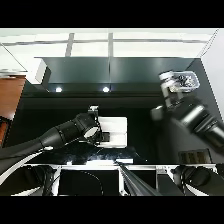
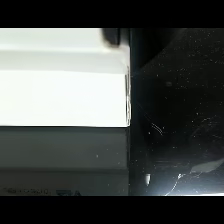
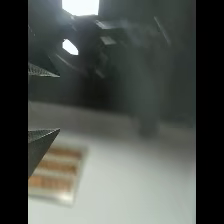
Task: Fold the box and place the chain.
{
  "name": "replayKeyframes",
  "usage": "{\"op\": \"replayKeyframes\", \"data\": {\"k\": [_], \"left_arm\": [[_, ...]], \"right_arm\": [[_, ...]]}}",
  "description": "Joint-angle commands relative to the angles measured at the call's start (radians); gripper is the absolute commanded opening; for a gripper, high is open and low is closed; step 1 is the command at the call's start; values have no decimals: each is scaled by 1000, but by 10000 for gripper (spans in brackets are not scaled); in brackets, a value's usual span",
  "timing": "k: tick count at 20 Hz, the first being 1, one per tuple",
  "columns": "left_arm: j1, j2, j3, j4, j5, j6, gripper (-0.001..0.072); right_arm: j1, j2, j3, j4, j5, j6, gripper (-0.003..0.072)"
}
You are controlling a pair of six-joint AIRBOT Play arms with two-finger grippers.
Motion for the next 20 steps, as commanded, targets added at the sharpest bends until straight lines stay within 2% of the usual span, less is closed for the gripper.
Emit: {"op": "replayKeyframes", "data": {"k": [1, 3, 4, 5, 7, 10, 13, 15, 18, 20], "left_arm": [[0, 0, 0, 1, -1, 0, 25], [0, 0, 0, 1, -1, 0, 25], [0, 0, 0, 1, -1, 0, 25], [0, 0, 0, 1, 0, 0, 25], [0, 0, 0, 1, 0, 0, 25], [0, 0, 0, 0, -1, 0, 25], [0, 0, 0, 0, -1, 0, 25], [0, 0, 0, 0, -1, 0, 25], [0, 0, 0, 0, 0, 0, 25], [0, 0, 0, 0, -1, 0, 25]], "right_arm": [[-314, 13, -13, -117, -229, -41, 381], [-524, -37, -13, -110, -415, -31, 382], [-620, -74, -10, -77, -498, -32, 465], [-693, -114, -6, -18, -573, -47, 683], [-786, -219, 50, 180, -645, -184, 683], [-806, -416, 227, 399, -582, -436, 701], [-806, -637, 466, 522, -381, -516, 701], [-806, -743, 578, 541, -304, -515, 700], [-808, -827, 661, 537, -313, -507, 699], [-808, -857, 668, 536, -325, -481, 698]]}}
